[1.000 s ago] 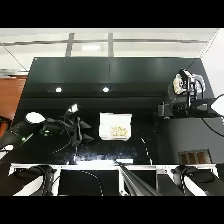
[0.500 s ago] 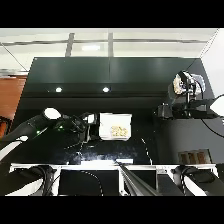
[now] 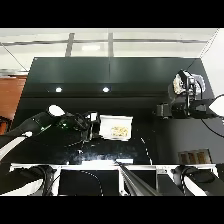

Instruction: Fold the box and place the chain.

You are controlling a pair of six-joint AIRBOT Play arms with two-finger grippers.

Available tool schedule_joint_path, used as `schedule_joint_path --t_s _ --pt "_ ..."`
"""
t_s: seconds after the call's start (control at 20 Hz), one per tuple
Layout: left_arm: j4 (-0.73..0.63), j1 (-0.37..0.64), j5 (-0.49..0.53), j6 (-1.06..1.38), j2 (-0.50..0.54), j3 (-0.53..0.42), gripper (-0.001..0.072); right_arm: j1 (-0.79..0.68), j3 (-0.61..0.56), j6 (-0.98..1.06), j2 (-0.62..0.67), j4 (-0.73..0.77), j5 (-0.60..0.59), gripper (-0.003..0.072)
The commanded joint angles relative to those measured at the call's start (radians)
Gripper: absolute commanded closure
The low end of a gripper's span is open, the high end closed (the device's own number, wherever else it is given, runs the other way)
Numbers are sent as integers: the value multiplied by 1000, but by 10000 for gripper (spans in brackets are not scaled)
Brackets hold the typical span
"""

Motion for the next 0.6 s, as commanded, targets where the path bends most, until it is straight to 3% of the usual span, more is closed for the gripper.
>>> schedule_joint_path --t_s 0.0,0.05,0.15,0.35,0.55 --pt "-2 0 -2 2 -2 2 222 41 0 43 -41 112 -153 206" --pt "-2 0 -2 2 -2 2 223 56 3 10 -72 163 -213 40" --pt "-3 0 -2 2 -2 2 223 87 33 -88 -166 232 -292 41" --pt "-3 0 -2 2 -2 2 223 188 78 -426 -351 306 -324 42" --pt "-3 0 -2 1 -2 2 222 224 95 -857 -358 306 -202 43"
